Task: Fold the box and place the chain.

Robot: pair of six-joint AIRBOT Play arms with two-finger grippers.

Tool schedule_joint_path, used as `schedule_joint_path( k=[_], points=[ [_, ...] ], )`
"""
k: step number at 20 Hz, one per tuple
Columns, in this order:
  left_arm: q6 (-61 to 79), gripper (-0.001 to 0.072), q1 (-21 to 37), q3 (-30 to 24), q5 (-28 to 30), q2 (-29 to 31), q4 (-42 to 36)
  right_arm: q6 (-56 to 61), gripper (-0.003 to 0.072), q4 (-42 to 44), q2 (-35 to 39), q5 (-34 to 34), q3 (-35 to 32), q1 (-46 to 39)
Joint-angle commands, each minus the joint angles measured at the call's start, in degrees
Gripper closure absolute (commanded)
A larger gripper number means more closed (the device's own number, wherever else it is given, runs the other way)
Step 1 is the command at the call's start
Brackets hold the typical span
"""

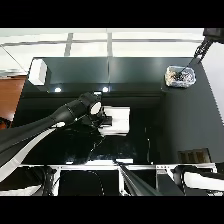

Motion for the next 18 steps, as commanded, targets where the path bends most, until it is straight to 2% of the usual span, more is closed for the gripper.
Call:
schedule_joint_path(
  k=[1,4,10,14,18],
  points=[
    [0.0,0.0683,0.0,0.0,0.1,0.0,0.0,-2.8,0.0670,4.9,6.4,13.1,-0.2,3.9],
    [0.0,0.0683,0.0,0.0,0.1,0.0,0.0,-3.2,0.0671,7.0,9.7,15.1,-2.9,9.2],
    [0.0,0.0683,0.0,0.0,-0.2,0.0,0.0,-6.3,0.0670,17.8,11.9,21.7,-3.1,17.3],
    [0.0,0.0683,0.0,0.0,-0.2,0.0,0.0,-7.3,0.0671,23.2,12.2,23.0,-3.6,21.6],
    [0.0,0.0683,0.0,0.0,-0.1,0.0,0.0,-9.1,0.0671,27.1,12.2,22.6,-10.0,26.7]
  ],
)
